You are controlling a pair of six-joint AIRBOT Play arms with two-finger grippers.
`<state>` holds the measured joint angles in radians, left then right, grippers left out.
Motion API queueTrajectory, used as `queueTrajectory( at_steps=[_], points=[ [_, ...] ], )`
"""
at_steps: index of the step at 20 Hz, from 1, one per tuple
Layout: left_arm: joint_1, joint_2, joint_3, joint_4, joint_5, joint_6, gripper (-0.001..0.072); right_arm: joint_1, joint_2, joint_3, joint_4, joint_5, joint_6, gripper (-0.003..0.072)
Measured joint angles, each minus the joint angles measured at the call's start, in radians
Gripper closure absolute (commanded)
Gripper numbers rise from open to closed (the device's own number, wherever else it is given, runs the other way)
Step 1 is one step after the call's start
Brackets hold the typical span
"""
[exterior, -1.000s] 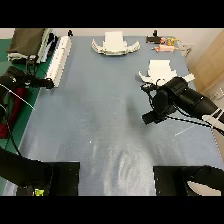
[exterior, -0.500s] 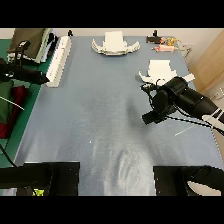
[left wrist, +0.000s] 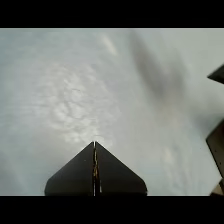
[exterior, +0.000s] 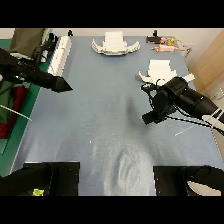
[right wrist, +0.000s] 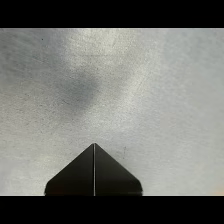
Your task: Fold the box.
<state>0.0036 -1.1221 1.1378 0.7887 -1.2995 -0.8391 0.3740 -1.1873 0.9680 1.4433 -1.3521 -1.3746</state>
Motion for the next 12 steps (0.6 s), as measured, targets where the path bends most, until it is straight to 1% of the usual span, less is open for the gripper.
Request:
queueTrajectory(
  at_steps=[3,6,9,12],
  points=[
    [-0.140,0.050,-0.095,0.014,0.057,-0.026,0.0698,0.000,0.000,0.000,0.000,0.000,0.000,0.0683],
    [-0.240,0.069,-0.159,0.019,0.108,-0.037,0.0698,0.000,0.000,0.000,0.000,0.000,0.000,0.0683],
    [-0.293,0.077,-0.184,0.018,0.128,-0.042,0.0697,0.000,0.000,0.000,0.000,0.000,0.000,0.0683],
    [-0.315,0.080,-0.194,0.018,0.139,-0.044,0.0697,0.000,0.000,0.000,0.000,0.000,0.000,0.0683]
  ],
)
